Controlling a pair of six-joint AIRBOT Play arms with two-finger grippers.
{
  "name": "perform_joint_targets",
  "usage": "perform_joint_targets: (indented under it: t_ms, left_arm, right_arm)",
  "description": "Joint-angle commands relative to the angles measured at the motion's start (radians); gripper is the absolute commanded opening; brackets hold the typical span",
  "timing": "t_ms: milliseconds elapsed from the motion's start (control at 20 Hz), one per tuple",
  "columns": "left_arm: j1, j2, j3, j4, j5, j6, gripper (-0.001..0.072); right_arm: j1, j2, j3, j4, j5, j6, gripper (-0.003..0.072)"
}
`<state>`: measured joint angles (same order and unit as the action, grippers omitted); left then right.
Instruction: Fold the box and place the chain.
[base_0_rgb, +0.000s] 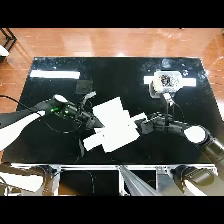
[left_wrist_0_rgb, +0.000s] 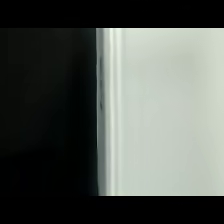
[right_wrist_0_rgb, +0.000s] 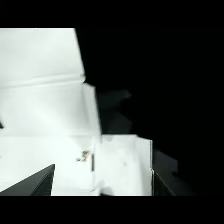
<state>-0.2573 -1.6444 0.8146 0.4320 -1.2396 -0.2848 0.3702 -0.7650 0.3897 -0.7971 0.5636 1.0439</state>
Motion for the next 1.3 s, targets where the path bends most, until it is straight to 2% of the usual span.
perform_joint_targets:
  t_ms: [0, 150, 250, 350, 400, 550, 700, 850, 1000, 1100, 1250]
  left_arm:
    - [-0.002, 0.017, 0.001, 0.088, -0.002, -0.002, 0.0021]
    - [-0.003, 0.087, 0.0, 0.111, 0.008, 0.046, 0.002]
    - [-0.02, 0.173, 0.0, 0.145, 0.07, 0.091, 0.0018]
    - [-0.08, 0.286, -0.017, 0.233, 0.22, 0.106, 0.0018]
    - [-0.116, 0.342, -0.035, 0.235, 0.282, 0.143, 0.0019]
    - [-0.18, 0.437, -0.107, 0.18, 0.316, 0.31, 0.0022]
    - [-0.19, 0.414, -0.162, 0.203, 0.32, 0.42, 0.0024]
    - [-0.191, 0.366, -0.164, 0.319, 0.332, 0.419, 0.0023]
    - [-0.191, 0.329, -0.164, 0.319, 0.344, 0.41, 0.0023]
    - [-0.191, 0.314, -0.164, 0.319, 0.372, 0.408, 0.0023]
    - [-0.19, 0.314, -0.163, 0.296, 0.371, 0.403, 0.0023]
  right_arm:
    - [-0.101, 0.0, 0.06, -0.083, 0.061, 0.007, 0.0704]
    - [-0.162, 0.002, 0.11, -0.094, 0.028, -0.023, 0.0705]
    - [-0.183, 0.002, 0.155, -0.137, 0.087, -0.088, 0.0706]
    - [-0.183, 0.002, 0.177, -0.184, 0.156, -0.194, 0.0706]
    - [-0.183, 0.002, 0.177, -0.209, 0.205, -0.243, 0.0706]
    - [-0.182, 0.002, 0.177, -0.321, 0.339, -0.284, 0.0705]
    - [-0.181, 0.002, 0.177, -0.33, 0.36, -0.29, 0.0705]
    - [-0.181, 0.001, 0.161, -0.326, 0.375, -0.332, 0.0705]
    - [-0.181, 0.0, 0.125, -0.259, 0.431, -0.381, 0.0705]
    - [-0.178, 0.0, 0.093, -0.187, 0.465, -0.488, 0.0706]
    - [-0.128, 0.0, 0.063, -0.172, 0.446, -0.573, 0.0705]
